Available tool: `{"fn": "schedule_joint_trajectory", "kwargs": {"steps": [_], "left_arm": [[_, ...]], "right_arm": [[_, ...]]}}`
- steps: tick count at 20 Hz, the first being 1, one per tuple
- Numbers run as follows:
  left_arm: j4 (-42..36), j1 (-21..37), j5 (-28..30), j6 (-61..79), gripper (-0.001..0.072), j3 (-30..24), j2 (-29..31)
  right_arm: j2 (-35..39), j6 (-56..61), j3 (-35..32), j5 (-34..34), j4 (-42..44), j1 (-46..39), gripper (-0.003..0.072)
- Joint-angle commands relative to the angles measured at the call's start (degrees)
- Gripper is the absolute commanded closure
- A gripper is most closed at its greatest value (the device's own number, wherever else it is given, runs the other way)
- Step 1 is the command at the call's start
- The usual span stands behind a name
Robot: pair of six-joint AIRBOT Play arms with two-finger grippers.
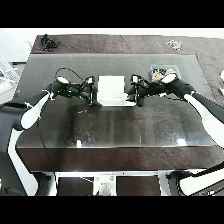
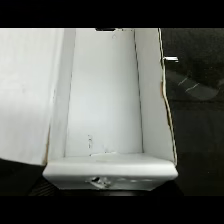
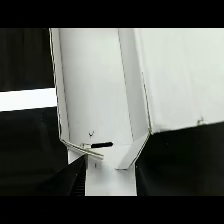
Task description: Fold the box and place the chain.
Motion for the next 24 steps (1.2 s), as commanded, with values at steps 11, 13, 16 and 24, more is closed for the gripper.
{"fn": "schedule_joint_trajectory", "kwargs": {"steps": [11, 13, 16, 24], "left_arm": [[0.00, 0.00, -0.09, -0.33, 0.0116, 0.02, 0.00], [0.00, 0.00, -0.09, -0.33, 0.0116, 0.02, 0.00], [0.00, 0.00, -0.09, -0.33, 0.0116, 0.02, 0.00], [0.02, 0.00, -0.07, -0.33, 0.0116, 0.02, 0.00]], "right_arm": [[-2.62, -2.95, 0.04, -4.81, 5.84, 4.83, 0.0491], [-2.97, -2.95, 0.13, -5.22, 5.88, 4.83, 0.0408], [-3.10, -2.97, 0.17, -5.33, 5.86, 4.76, 0.0119], [-3.10, -2.93, 0.17, -5.40, 4.13, 4.63, 0.0077]]}}
